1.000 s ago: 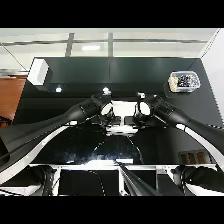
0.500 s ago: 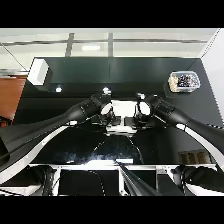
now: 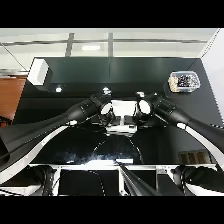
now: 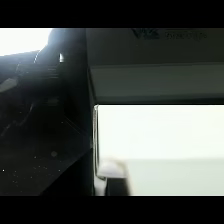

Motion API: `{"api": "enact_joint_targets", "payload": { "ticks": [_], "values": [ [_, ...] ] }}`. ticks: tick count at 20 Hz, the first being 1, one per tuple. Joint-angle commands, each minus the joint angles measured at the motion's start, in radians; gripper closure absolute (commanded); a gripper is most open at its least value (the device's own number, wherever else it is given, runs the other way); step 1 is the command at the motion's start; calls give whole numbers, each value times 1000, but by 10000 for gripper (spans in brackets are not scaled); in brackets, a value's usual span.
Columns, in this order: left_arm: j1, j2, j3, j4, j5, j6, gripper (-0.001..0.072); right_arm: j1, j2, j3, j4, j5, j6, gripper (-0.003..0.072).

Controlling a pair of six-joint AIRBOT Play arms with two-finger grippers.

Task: Fold the box and place the chain.

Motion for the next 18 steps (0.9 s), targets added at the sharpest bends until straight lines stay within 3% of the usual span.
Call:
{"api": "enact_joint_targets", "payload": {
  "ticks": [1,5,9,11,13,15,16,17,18],
  "values": [
    [1,0,0,-4,-3,-1,683,-18,50,56,-19,61,-115,328],
    [1,0,0,-4,-4,-1,683,-74,296,72,-188,122,-169,329],
    [1,0,0,-4,-1,-1,683,-230,439,68,-642,139,-168,329],
    [1,0,0,-4,-1,-1,683,-368,434,35,-729,10,-168,330],
    [1,0,0,-4,-2,-1,684,-524,413,-26,-687,-217,-138,330],
    [1,0,0,-4,-2,-1,683,-657,331,-42,-620,-360,-55,328],
    [1,0,0,-4,-2,-1,683,-700,277,-40,-569,-415,-52,179],
    [1,0,0,-4,-2,-1,684,-733,214,-25,-525,-460,-73,-29],
    [1,0,0,-3,-2,-1,683,-768,132,22,-443,-480,-175,-27]
  ]
}}
